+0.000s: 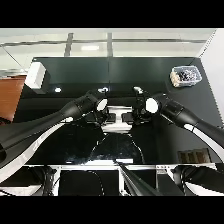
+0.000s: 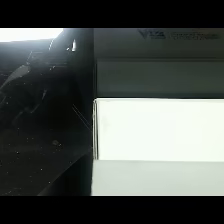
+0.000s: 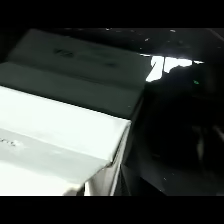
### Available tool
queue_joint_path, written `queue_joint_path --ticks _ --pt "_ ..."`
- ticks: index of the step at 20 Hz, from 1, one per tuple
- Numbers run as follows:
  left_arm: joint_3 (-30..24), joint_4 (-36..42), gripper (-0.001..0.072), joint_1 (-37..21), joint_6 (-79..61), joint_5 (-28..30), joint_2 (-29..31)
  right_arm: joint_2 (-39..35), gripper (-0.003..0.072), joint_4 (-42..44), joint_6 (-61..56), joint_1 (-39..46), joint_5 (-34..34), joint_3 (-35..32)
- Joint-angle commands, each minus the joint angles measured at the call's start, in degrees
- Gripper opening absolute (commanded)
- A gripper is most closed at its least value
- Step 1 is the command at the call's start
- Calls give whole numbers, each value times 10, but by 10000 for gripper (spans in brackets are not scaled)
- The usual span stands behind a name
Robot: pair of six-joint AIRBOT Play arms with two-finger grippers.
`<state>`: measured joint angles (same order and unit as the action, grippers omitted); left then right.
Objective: Fold the box and place the chain.
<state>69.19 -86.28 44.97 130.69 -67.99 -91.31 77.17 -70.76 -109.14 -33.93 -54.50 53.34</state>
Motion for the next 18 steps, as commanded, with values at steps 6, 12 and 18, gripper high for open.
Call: queue_joint_path --ticks 6,12,18 --pt "0 0 24 0 0 -1 0 48 235 -89 -142 -56 -74 46" --pt "0 0 24 0 0 -3 0 50 235 -103 -169 -61 -74 46" --pt "0 0 24 0 0 -2 0 51 194 -104 -182 -61 -67 46"
